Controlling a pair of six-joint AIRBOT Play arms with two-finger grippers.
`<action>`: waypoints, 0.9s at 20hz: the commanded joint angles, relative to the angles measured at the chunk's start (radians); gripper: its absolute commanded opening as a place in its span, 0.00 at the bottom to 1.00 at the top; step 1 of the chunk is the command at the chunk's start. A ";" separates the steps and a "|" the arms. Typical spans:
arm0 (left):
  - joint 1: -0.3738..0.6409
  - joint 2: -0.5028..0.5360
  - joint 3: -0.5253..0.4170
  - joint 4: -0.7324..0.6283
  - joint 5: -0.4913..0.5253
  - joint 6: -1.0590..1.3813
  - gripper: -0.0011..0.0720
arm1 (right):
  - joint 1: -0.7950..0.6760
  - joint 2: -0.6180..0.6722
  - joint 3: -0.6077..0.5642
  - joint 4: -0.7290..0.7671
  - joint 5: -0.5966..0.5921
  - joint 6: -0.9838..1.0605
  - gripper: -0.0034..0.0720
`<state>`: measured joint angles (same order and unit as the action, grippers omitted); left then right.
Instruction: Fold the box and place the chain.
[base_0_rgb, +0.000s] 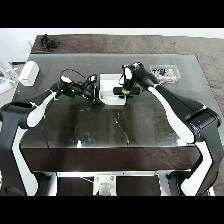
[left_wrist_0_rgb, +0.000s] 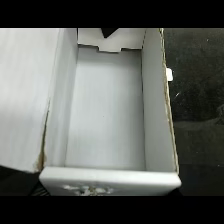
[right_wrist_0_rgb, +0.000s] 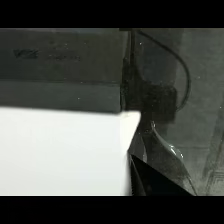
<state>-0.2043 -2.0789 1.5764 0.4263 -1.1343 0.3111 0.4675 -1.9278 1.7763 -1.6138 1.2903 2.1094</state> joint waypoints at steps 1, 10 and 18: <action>0.000 0.000 0.000 0.000 0.000 0.000 0.52 | 0.001 -0.016 0.000 -0.014 0.001 0.000 0.44; 0.000 0.000 0.000 0.000 0.000 0.000 0.52 | 0.005 -0.016 0.000 -0.074 0.021 0.004 0.37; 0.000 0.000 0.000 0.000 0.000 0.000 0.52 | 0.031 -0.016 0.000 -0.074 -0.004 0.004 0.06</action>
